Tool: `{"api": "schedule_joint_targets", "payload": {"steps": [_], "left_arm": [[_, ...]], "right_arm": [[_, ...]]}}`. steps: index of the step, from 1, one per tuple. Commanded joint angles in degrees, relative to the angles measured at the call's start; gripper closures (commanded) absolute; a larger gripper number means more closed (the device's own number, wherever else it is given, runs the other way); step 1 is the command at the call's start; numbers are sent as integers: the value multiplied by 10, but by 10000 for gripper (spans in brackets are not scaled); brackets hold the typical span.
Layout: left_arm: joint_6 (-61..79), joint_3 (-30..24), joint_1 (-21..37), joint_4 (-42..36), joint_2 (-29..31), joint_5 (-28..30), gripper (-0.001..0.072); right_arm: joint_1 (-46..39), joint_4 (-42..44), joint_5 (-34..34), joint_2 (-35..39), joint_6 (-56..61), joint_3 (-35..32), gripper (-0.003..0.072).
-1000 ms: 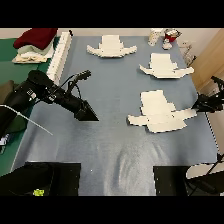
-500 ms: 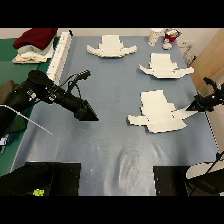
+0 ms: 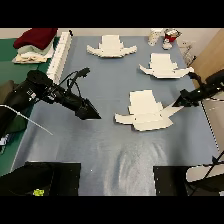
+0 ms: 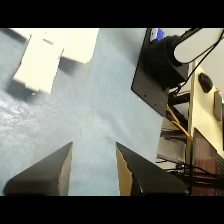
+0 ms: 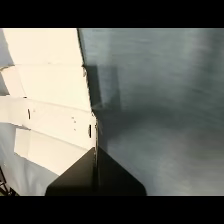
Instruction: Fold the box.
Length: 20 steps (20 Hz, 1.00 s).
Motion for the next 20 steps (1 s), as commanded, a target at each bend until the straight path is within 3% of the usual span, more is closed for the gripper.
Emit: {"api": "schedule_joint_targets", "payload": {"steps": [1, 3, 5, 9, 11, 14, 15, 16, 17, 19, 20], "left_arm": [[-32, 0, 0, -24, 0, 3, 279], [-61, 0, 0, -29, 0, 16, 306], [-60, 0, 0, -28, 0, 15, 417], [-61, 0, 0, -29, 0, -8, 414], [-77, 0, 0, -29, 0, -10, 413], [-88, 0, 0, -28, 0, -9, 411], [-99, 0, 0, -28, 0, -5, 334], [-111, 0, 0, -28, 0, 2, 141], [-120, 0, 0, -28, 0, 9, 101], [-120, 0, 1, -28, 0, 9, 101], [-121, 0, 1, -28, 0, 9, 102]], "right_arm": [[84, 9, 76, 68, 40, -61, 684], [129, 9, 119, 128, 57, -135, 684], [172, 9, 161, 197, 78, -223, 684], [254, 2, 240, 361, 196, -393, 681], [265, -17, 247, 397, 225, -428, 447], [265, -32, 220, 380, 222, -426, 463], [265, -23, 221, 369, 203, -426, 463], [265, -13, 218, 355, 175, -423, 464], [265, 2, 213, 340, 149, -418, 464], [265, 14, 204, 311, 122, -407, 465], [265, 16, 201, 300, 111, -402, 518]]}}
